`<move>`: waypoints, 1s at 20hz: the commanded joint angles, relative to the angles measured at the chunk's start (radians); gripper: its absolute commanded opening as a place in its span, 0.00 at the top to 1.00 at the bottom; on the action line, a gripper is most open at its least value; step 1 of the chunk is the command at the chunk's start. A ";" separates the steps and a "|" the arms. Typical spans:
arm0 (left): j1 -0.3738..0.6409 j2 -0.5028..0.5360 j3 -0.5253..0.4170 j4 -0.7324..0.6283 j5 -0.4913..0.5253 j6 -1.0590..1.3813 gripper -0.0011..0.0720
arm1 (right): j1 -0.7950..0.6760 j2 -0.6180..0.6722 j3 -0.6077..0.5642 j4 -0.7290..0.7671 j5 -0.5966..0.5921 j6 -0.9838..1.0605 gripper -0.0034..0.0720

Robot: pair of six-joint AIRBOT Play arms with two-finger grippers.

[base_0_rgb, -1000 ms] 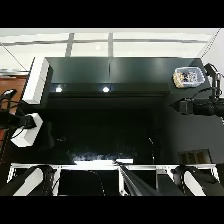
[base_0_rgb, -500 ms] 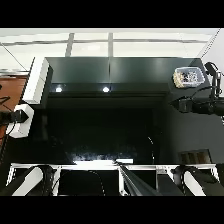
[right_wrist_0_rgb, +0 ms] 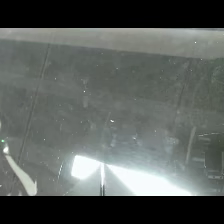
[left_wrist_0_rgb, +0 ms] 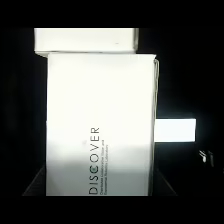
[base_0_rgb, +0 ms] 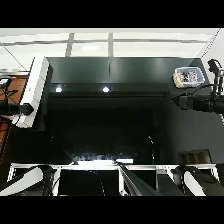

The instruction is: Fold the box and place the chain.

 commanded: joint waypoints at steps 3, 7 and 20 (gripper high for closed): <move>-0.007 -0.020 0.079 0.028 -0.042 -0.017 0.01 | 0.001 0.000 0.000 0.002 0.030 -0.005 0.93; -0.009 0.034 0.260 0.017 -0.246 -0.107 0.01 | 0.006 0.000 0.020 0.039 0.174 -0.005 0.93; -0.570 0.701 -0.280 -0.155 0.058 -0.272 0.95 | 0.143 0.249 -0.316 -0.175 -0.481 -0.019 0.93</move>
